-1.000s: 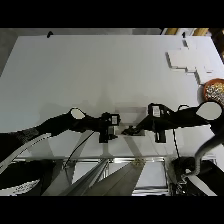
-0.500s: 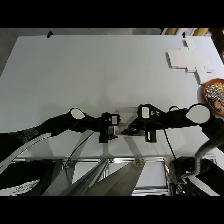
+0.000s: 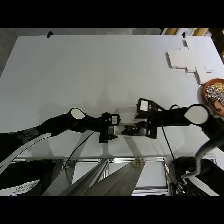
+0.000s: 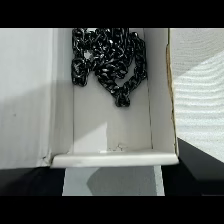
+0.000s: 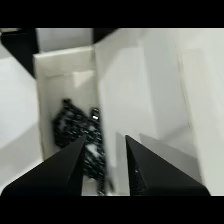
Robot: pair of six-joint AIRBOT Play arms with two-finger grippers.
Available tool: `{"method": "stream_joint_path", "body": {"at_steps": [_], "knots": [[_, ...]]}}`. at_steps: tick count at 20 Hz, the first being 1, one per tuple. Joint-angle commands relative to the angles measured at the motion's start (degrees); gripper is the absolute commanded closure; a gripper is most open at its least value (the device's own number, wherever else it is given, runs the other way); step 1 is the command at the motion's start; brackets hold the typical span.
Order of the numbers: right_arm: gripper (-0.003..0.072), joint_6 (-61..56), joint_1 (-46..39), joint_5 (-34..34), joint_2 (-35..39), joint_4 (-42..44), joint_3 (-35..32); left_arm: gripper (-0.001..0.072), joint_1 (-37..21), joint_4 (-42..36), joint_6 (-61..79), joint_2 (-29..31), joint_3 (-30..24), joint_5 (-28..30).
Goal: Fold the box and place the chain.
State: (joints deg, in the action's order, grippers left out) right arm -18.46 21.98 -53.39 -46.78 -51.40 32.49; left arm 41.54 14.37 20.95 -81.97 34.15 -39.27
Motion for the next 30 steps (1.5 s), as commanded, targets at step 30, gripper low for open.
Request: {"method": "stream_joint_path", "body": {"at_steps": [30], "knots": [[0.046, 26.49, -24.65, -0.17, -17.05, -21.22, -0.13, 0.054, 0.0, 0.02, 0.02, 0.02, 0.02, 0.0]]}}
